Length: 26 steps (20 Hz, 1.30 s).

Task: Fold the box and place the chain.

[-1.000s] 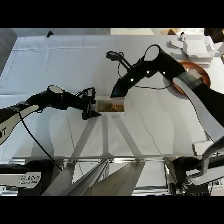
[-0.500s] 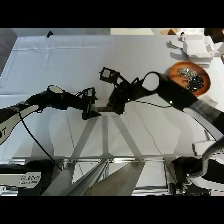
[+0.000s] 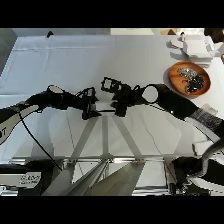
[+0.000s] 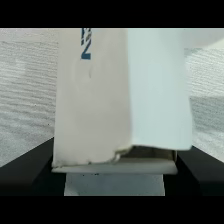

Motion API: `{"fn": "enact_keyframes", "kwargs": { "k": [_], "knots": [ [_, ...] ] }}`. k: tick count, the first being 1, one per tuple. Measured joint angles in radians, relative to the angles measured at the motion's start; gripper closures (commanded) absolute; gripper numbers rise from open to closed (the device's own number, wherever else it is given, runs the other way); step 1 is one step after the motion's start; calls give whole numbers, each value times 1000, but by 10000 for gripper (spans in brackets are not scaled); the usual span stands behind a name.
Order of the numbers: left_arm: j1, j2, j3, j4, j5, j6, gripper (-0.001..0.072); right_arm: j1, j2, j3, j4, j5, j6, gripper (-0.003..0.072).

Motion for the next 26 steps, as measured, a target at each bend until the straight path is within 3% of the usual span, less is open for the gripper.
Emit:
{"fn": "enact_keyframes", "kwargs": {
  "k": [3,5,11,26],
  "knots": [
    [0,0,0,0,0,0,434,8,1,-4,-14,-8,-15,437],
    [0,0,0,0,0,0,434,18,1,-5,-19,-10,-19,526],
    [0,0,0,0,0,1,434,34,1,-26,-23,-21,-25,524],
    [0,0,0,3,-6,1,434,40,2,-101,-34,-219,-26,511]
  ]
}}
